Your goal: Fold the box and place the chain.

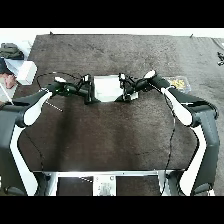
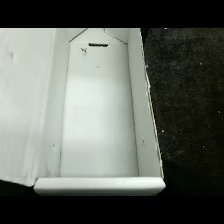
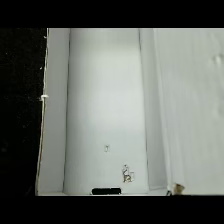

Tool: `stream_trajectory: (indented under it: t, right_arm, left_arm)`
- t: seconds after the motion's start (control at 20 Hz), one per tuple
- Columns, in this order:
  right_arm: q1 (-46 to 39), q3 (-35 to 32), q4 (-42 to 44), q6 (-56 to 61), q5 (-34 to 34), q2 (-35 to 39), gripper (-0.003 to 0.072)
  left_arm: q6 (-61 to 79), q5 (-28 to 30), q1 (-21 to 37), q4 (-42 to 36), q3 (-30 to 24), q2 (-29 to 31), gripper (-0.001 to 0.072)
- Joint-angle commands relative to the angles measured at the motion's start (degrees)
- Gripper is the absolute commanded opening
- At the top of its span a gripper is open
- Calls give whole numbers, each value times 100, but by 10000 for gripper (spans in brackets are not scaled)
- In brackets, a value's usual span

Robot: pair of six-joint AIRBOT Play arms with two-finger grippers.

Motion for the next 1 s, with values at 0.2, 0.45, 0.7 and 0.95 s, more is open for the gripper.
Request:
stream_trajectory:
  t: [0.2,0.45,0.7,0.95]
  right_arm:
    - [7,0,0,2,13,0,273]
    - [7,0,0,2,13,0,273]
    - [7,0,0,2,13,0,273]
    - [4,0,0,2,13,0,273]
  left_arm:
    - [-4,9,4,4,4,-35,720]
    - [-4,9,4,-74,4,-33,598]
    - [-11,9,4,28,4,-35,600]
    - [-11,11,4,9,4,-35,719]
